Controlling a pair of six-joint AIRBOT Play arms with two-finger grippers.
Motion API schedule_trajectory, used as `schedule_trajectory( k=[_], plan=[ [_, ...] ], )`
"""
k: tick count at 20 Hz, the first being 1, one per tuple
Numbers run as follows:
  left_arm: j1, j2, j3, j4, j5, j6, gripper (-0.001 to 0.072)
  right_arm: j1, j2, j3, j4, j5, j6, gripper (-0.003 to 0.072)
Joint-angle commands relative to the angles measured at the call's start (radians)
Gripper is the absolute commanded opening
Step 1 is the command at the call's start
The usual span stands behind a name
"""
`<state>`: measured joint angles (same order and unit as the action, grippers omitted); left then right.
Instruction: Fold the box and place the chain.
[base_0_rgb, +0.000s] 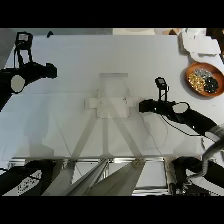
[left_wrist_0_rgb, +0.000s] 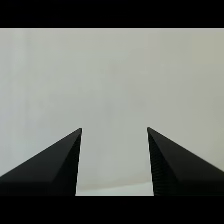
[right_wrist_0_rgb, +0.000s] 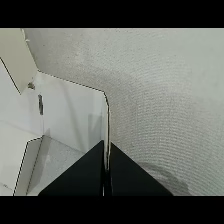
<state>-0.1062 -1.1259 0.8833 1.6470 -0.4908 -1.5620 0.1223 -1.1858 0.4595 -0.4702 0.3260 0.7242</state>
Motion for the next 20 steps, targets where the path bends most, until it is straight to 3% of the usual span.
schedule_trajectory(
  k=[1, 4, 7, 9, 11, 14, 17, 20],
  plan=[
    [-0.016, 0.001, 0.001, -0.013, -0.081, 0.196, 0.0434, 0.001, 0.0, 0.001, 0.0, 0.0, 0.0, 0.0011],
    [-0.02, -0.022, 0.014, -0.099, -0.103, 0.338, 0.0433, 0.001, -0.001, 0.001, 0.0, -0.001, 0.0, 0.0011],
    [-0.019, -0.1, 0.132, -0.232, -0.275, 0.496, 0.0447, 0.001, -0.001, 0.001, 0.0, -0.001, 0.0, 0.0012],
    [-0.018, -0.182, 0.256, -0.403, -0.43, 0.649, 0.0544, 0.001, 0.0, 0.001, 0.0, -0.001, 0.0, 0.0012],
    [-0.018, -0.273, 0.366, -0.591, -0.543, 0.799, 0.0698, 0.001, 0.0, 0.001, 0.0, -0.001, 0.0, 0.0012],
    [-0.031, -0.388, 0.45, -0.832, -0.618, 0.982, 0.0696, 0.001, 0.0, 0.001, 0.0, -0.001, 0.0, 0.0012],
    [-0.04, -0.485, 0.496, -0.968, -0.699, 1.063, 0.0697, 0.001, -0.001, 0.001, 0.0, -0.001, 0.0, 0.0012],
    [-0.035, -0.593, 0.541, -1.076, -0.842, 1.073, 0.0697, 0.001, -0.001, 0.001, 0.0, -0.001, 0.0, 0.0012]
  ],
)
